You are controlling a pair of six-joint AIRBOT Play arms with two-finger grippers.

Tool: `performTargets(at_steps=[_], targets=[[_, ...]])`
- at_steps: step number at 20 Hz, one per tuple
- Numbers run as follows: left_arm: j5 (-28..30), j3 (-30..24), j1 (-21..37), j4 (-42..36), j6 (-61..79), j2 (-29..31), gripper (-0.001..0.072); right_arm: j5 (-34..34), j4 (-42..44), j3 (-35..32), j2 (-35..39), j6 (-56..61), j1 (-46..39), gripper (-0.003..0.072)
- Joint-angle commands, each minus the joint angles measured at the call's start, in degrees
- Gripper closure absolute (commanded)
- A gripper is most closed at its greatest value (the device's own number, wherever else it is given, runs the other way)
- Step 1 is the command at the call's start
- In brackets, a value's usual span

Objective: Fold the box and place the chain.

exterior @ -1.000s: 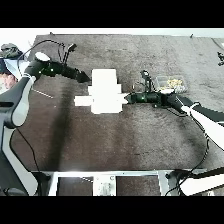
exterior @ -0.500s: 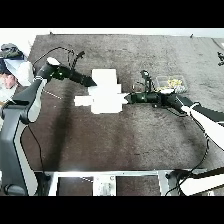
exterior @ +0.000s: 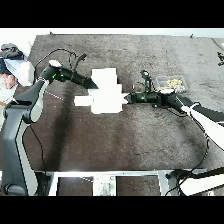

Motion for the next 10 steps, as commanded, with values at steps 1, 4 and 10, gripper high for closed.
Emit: performTargets(at_steps=[1, 4, 10], targets=[[-1.5, 0.1, 0.0, -0.7, 0.3, -0.5, 0.0353, 0.0, 0.0, 0.1, 0.0, 0.0, 0.0, 0.0698], [-2.3, -0.1, 0.0, -0.4, 1.3, -0.6, 0.0423, 0.0, 0.0, 0.1, 0.0, 0.0, 0.0, 0.0698], [-2.9, -0.1, 0.0, -0.3, 3.0, -0.6, 0.0669, 0.0, 0.0, 0.1, 0.0, 0.0, 0.0, 0.0698]])
